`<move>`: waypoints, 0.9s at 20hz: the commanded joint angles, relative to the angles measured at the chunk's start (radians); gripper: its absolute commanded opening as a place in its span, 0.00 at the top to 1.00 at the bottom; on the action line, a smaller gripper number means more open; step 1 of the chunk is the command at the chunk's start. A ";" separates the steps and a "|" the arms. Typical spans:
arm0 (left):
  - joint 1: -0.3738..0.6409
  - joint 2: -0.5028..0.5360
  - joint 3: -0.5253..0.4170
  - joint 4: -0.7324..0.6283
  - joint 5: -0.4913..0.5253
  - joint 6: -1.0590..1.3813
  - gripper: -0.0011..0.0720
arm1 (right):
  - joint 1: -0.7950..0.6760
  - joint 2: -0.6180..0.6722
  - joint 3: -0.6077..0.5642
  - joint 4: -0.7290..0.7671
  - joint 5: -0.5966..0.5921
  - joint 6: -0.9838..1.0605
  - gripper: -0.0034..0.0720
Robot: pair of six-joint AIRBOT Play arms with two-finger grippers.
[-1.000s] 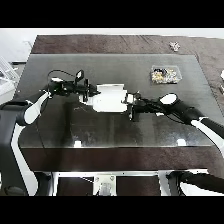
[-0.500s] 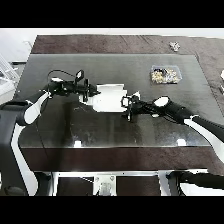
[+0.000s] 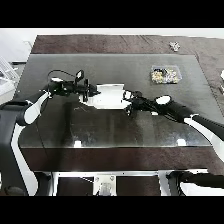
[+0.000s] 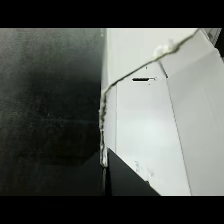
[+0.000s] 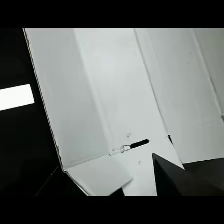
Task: Fold the box and place the chain.
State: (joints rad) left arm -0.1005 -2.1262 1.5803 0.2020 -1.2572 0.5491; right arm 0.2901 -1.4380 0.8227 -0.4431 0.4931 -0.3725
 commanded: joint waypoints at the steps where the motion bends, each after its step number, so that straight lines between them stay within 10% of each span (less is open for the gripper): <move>1: 0.000 0.001 0.000 0.000 0.000 0.000 0.96 | -0.023 0.000 0.014 0.083 0.012 -0.080 0.12; 18: 0.000 0.001 0.000 0.001 -0.012 -0.002 0.96 | -0.130 -0.163 0.250 0.076 0.273 -0.107 0.11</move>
State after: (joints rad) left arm -0.1005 -2.1262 1.5803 0.2028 -1.2678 0.5480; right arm 0.1707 -1.5841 1.0428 -0.3485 0.7315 -0.4755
